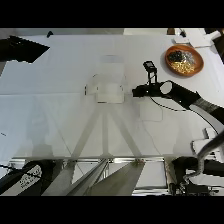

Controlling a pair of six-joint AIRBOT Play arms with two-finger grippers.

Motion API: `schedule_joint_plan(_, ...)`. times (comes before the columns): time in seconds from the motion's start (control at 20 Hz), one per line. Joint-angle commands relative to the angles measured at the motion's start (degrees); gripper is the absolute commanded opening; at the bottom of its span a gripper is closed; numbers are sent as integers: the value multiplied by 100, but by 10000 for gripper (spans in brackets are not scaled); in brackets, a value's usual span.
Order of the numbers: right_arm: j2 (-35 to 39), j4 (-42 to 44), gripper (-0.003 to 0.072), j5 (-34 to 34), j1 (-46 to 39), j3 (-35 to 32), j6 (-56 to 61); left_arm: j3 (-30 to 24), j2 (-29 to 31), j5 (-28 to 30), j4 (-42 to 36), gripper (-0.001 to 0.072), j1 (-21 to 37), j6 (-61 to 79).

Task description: Fold the box and place the chain.

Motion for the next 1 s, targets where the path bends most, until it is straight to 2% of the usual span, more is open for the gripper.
schedule_joint_plan(0.0,-2,2,9,2,0,-4,0,2,-4,-2,-61,670,2,-92)
schedule_joint_plan(0.1,-2,2,9,2,0,-4,0,2,-57,308,-63,313,-92,101)
schedule_joint_plan(0.15,-2,2,9,2,0,-4,0,4,-122,450,-68,278,-192,306)
schedule_joint_plan(0.25,-2,2,9,2,0,-4,-2,136,-442,540,-76,277,-490,614)
schedule_joint_plan(0.4,-2,2,9,0,0,-4,0,802,-1274,437,258,298,-1016,564)
schedule_joint_plan(0.45,-2,2,9,0,0,-4,0,1091,-1631,297,468,392,-1187,557)
schedule_joint_plan(0.5,-2,2,9,0,0,-4,0,1340,-1963,166,640,541,-1333,551)
schedule_joint_plan(0.55,-2,2,9,2,0,-4,0,1574,-2317,-9,743,647,-1458,551)
schedule_joint_plan(0.7,-2,2,9,0,0,-4,0,2068,-3257,-350,754,649,-1742,595)
schedule_joint_plan(0.95,-2,2,9,0,0,-4,-2,2623,-4385,-358,820,620,-1906,109)
